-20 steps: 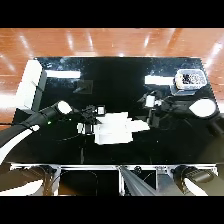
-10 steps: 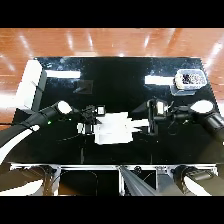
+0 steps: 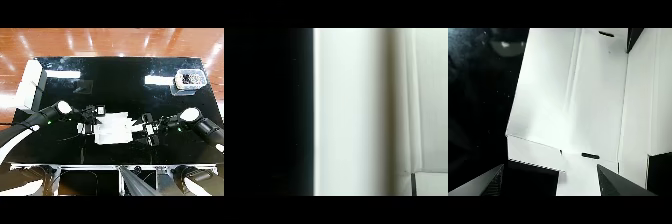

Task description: Fold the box and place the chain.

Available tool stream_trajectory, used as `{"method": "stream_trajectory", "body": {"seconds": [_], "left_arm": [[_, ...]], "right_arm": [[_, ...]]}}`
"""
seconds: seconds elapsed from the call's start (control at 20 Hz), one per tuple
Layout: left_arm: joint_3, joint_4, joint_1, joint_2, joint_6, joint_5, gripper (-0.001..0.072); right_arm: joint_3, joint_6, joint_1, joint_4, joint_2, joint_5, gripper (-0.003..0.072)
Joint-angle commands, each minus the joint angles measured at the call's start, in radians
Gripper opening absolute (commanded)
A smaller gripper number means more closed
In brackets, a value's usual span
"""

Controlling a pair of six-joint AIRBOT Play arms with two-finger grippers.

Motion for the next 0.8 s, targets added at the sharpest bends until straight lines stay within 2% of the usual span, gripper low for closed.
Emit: {"method": "stream_trajectory", "body": {"seconds": [0.0,0.1,0.4,0.6,0.75], "left_arm": [[0.001,-0.004,0.000,0.000,0.000,-0.008,0.0022],[0.001,-0.004,0.000,0.000,0.000,-0.008,0.0022],[0.001,-0.004,0.000,0.000,0.000,-0.007,0.0022],[0.001,-0.004,0.000,0.000,0.000,0.009,0.0022],[0.001,-0.004,0.000,0.000,0.000,0.017,0.0022]], "right_arm": [[-0.007,-0.040,-0.003,0.032,-0.002,-0.037,0.0711],[-0.005,-0.042,-0.017,0.074,-0.018,-0.037,0.0711],[-0.006,-0.093,0.035,0.068,-0.137,-0.041,0.0711],[-0.006,-0.127,0.096,0.063,-0.183,-0.144,0.0711],[-0.006,-0.145,0.108,0.064,-0.188,-0.150,0.0711]]}}
